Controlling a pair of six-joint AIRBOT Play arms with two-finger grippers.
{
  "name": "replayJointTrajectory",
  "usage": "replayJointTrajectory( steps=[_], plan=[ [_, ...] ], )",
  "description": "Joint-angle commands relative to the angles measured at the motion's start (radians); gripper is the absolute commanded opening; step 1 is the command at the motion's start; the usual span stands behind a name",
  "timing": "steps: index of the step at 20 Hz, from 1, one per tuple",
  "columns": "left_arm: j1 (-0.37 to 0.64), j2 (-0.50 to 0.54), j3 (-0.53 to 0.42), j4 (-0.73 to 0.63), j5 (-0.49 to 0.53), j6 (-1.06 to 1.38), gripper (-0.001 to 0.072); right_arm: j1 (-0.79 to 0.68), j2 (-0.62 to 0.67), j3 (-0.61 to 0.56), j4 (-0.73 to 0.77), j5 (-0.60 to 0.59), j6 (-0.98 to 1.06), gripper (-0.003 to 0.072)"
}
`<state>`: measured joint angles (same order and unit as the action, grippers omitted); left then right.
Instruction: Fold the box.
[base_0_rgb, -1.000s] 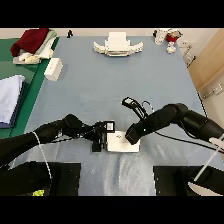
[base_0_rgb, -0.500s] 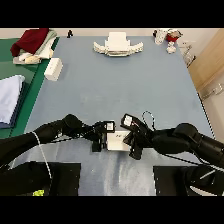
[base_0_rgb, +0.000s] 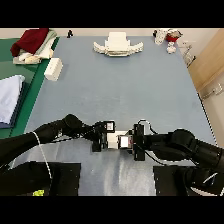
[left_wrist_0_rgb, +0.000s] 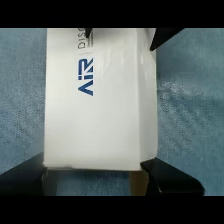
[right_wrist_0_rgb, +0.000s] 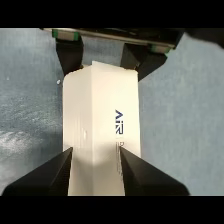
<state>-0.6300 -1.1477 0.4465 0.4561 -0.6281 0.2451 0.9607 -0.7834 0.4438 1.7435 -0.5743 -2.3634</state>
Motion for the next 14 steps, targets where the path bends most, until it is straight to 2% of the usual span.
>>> replayJointTrajectory(
  steps=[1,14],
  plan=[
    [0.0,0.0,0.0,0.0,0.0,0.0,0.0461,0.003,-0.022,-0.001,-0.051,0.056,-0.066,0.0472],
    [0.0,0.0,0.0,0.0,0.0,0.0,0.0461,0.007,0.073,0.003,-0.075,0.05,-0.072,0.0465]
  ],
)
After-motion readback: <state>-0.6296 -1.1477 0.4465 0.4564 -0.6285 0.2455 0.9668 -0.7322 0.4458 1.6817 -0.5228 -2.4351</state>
